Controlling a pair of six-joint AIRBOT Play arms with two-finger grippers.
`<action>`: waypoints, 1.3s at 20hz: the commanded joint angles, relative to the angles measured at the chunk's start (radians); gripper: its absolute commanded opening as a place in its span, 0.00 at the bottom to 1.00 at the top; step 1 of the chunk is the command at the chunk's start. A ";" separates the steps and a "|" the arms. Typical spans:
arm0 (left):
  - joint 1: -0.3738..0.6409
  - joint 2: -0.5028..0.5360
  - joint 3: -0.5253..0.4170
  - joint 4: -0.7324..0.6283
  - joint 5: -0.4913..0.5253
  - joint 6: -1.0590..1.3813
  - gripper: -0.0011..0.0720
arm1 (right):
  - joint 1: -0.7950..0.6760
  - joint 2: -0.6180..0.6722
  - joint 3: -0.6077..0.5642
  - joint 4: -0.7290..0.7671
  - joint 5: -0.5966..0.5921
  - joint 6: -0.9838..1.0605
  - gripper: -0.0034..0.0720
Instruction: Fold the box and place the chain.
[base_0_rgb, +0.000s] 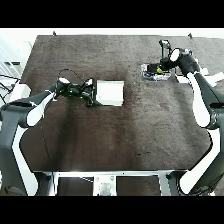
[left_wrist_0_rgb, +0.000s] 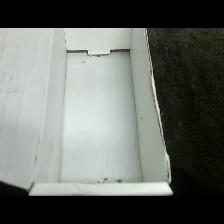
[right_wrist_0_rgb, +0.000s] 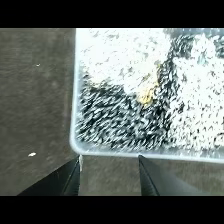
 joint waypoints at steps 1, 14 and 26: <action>0.000 0.000 0.000 0.000 0.001 0.000 0.43 | -0.015 -0.062 0.052 0.058 -0.023 -0.063 0.58; -0.001 0.000 0.000 0.000 0.000 0.000 0.43 | -0.018 -0.056 0.085 0.106 0.014 -0.087 0.07; 0.000 0.000 0.000 0.000 0.000 0.000 0.43 | 0.046 0.469 0.084 0.106 0.268 -0.166 0.07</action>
